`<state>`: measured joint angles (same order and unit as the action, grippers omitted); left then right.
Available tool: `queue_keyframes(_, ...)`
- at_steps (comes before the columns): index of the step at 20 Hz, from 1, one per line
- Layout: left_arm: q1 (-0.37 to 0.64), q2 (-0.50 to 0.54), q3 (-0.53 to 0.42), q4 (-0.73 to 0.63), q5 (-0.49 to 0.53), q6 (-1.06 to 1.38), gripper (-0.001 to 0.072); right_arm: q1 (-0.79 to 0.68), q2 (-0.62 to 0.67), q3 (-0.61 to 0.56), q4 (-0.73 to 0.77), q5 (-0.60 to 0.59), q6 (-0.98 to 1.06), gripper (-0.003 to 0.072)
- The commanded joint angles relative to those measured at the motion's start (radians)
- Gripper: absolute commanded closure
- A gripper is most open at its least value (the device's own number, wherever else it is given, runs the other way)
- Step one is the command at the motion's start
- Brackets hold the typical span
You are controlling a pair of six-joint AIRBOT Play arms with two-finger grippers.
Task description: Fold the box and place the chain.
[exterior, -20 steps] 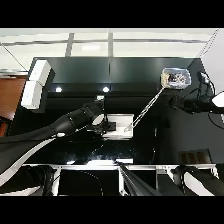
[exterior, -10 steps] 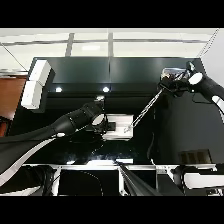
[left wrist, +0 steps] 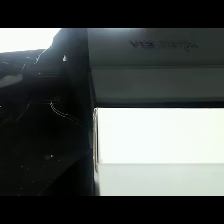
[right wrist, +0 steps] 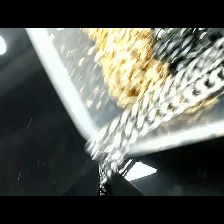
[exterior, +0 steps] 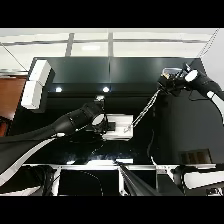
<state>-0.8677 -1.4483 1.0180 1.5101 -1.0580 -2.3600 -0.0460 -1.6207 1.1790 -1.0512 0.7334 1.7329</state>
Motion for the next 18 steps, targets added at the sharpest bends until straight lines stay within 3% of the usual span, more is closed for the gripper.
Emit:
queue_keyframes(1,0.000,0.000,0.000,0.000,0.002,0.000,0.0678,-0.012,0.085,0.004,-0.008,0.160,-0.172,0.0674)
queue_keyframes(5,-0.001,0.000,0.000,0.000,0.001,0.000,0.0678,-0.020,0.383,0.004,-0.130,0.251,-0.257,0.0674)
queue_keyframes(10,-0.002,0.000,0.000,-0.002,0.000,0.000,0.0678,-0.014,0.715,0.004,-0.124,0.358,-0.291,0.0674)
queue_keyframes(14,-0.002,0.000,0.000,-0.003,-0.003,0.000,0.0678,0.025,0.880,0.004,-0.041,0.449,-0.304,0.0674)
queue_keyframes(18,-0.002,0.000,0.000,-0.003,-0.002,0.000,0.0678,0.086,0.943,0.003,0.060,0.546,-0.305,0.0674)
